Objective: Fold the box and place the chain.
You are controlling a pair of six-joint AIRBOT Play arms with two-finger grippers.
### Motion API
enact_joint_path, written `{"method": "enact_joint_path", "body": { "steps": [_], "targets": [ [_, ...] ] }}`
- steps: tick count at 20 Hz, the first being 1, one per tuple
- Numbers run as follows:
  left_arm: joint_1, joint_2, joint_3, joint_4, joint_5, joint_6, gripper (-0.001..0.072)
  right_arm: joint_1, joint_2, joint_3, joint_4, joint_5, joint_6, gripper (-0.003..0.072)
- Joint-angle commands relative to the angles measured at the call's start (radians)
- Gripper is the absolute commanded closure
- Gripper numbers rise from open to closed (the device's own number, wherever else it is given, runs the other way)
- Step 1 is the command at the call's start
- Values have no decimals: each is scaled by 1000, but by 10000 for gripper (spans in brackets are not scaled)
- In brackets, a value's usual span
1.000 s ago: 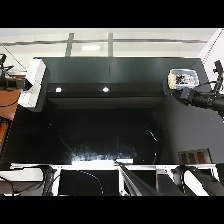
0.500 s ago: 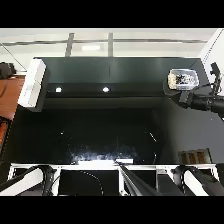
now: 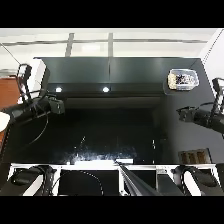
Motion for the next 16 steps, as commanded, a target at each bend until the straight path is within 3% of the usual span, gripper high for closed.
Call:
{"method": "enact_joint_path", "body": {
  "steps": [1,16],
  "targets": [
    [-21,117,-110,15,79,-63,682,3,22,-47,-80,-19,6,643],
    [0,129,-110,15,76,-62,681,3,22,-47,-80,-19,6,643]
  ]
}}
